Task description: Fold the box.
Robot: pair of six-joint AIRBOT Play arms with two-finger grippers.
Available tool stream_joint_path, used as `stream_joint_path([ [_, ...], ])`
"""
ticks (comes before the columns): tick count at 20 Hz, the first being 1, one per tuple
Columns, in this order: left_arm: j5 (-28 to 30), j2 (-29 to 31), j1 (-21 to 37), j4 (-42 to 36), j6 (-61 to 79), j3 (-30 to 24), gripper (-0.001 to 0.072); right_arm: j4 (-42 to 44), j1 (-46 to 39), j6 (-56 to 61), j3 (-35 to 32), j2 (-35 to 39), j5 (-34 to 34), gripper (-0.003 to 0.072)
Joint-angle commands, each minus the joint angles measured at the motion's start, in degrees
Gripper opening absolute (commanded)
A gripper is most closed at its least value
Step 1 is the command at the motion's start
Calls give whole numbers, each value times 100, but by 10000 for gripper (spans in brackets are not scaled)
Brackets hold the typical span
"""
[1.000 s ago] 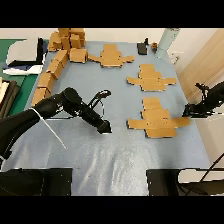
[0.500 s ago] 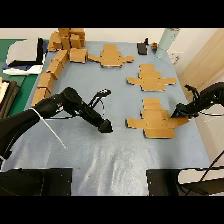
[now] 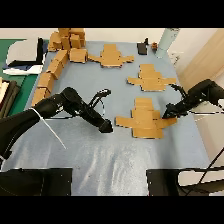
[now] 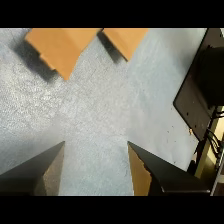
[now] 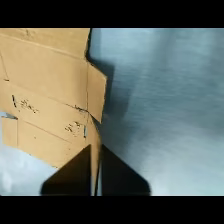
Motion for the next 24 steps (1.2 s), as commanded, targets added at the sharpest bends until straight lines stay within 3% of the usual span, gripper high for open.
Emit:
stream_joint_path([
  [1,-4,4,2,-127,-9,4,596,420,444,144,-33,-4,-66,4],
  [4,-17,4,31,-223,-28,63,596,1534,1130,144,-269,70,498,3],
  [8,-568,4,247,-210,-284,356,595,1609,2142,424,-791,328,1134,5],
  [9,-669,4,323,-214,-289,387,595,1534,2258,590,-879,354,1259,73],
  [10,-706,4,391,-212,-321,387,595,1392,2306,811,-887,334,1292,242],
  [11,-713,2,437,-203,-328,387,595,1294,2304,999,-887,315,1281,304],
  [14,-717,2,474,-208,-330,387,596,839,2295,1414,-887,315,1060,302],
  [21,-761,2,474,-201,-479,387,595,946,2299,1519,-907,317,675,278],
  [24,-756,2,476,-201,-560,387,596,1329,2306,1255,-1021,319,688,72],
])
